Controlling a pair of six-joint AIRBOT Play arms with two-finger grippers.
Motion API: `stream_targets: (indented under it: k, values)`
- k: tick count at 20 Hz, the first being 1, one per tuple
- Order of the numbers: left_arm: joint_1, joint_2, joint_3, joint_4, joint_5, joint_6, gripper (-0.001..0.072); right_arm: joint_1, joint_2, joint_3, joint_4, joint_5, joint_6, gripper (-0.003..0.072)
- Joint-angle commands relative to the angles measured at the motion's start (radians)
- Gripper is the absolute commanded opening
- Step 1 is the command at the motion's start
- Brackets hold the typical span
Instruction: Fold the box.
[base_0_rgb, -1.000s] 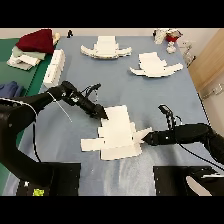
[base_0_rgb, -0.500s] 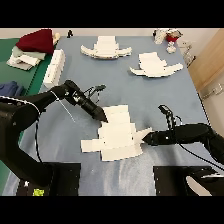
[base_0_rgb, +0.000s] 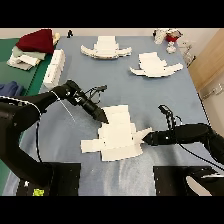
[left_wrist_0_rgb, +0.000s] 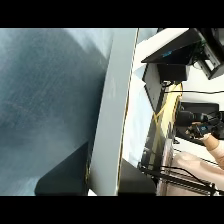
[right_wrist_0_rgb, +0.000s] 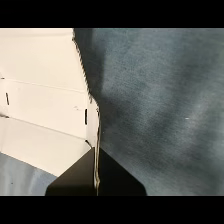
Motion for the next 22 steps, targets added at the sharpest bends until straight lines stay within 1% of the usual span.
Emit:
stream_targets:
  k: [1,2,6,7,8,9,11,13,14,16,17,18,20,21,22]
  values:
    - [-0.015,0.0,0.001,0.003,0.002,0.024,0.0103,0.001,0.001,0.0,0.0,0.0,0.0,0.0002]
    - [-0.014,0.0,0.001,0.004,0.002,0.032,0.0011,0.001,0.001,0.0,-0.002,0.0,0.0,0.0002]
    - [-0.014,0.0,0.003,0.003,0.002,0.049,0.0016,0.0,0.001,0.0,-0.011,0.001,0.0,0.0004]
    - [-0.014,0.0,0.003,0.003,0.002,0.05,0.0016,0.0,0.001,0.002,-0.013,0.001,0.0,0.0026]
    - [-0.014,0.0,0.003,0.003,0.006,0.068,0.0016,0.0,0.001,0.008,-0.026,0.005,0.0,0.0146]
    - [-0.014,0.0,0.006,0.003,0.008,0.104,0.0015,-0.001,0.001,0.016,-0.053,0.01,0.0,0.025]
    - [-0.016,0.008,0.016,0.002,0.016,0.158,0.0013,-0.002,0.001,0.044,-0.161,0.026,0.013,0.0246]
    - [-0.027,0.049,0.016,0.0,0.047,0.257,0.0011,-0.008,0.001,0.076,-0.329,0.046,0.12,0.0246]
    - [-0.038,0.084,0.013,0.001,0.082,0.298,0.0011,-0.014,0.001,0.092,-0.436,0.057,0.208,0.0245]
    - [-0.075,0.164,0.004,0.0,0.159,0.359,0.001,-0.028,0.001,0.123,-0.653,0.071,0.458,0.0246]
    - [-0.101,0.211,-0.011,0.002,0.217,0.397,0.001,-0.037,0.001,0.137,-0.713,0.07,0.533,0.0247]
    - [-0.125,0.253,-0.03,0.005,0.274,0.426,0.001,-0.045,0.001,0.153,-0.737,0.071,0.563,0.0247]
    - [-0.166,0.333,-0.085,0.011,0.372,0.476,0.001,-0.047,0.001,0.187,-0.74,0.073,0.586,0.0248]
    - [-0.18,0.37,-0.122,0.015,0.422,0.496,0.001,-0.047,0.001,0.206,-0.737,0.078,0.587,0.0297]
    - [-0.191,0.405,-0.164,0.02,0.48,0.513,0.001,-0.047,0.001,0.225,-0.724,0.086,0.599,0.0464]
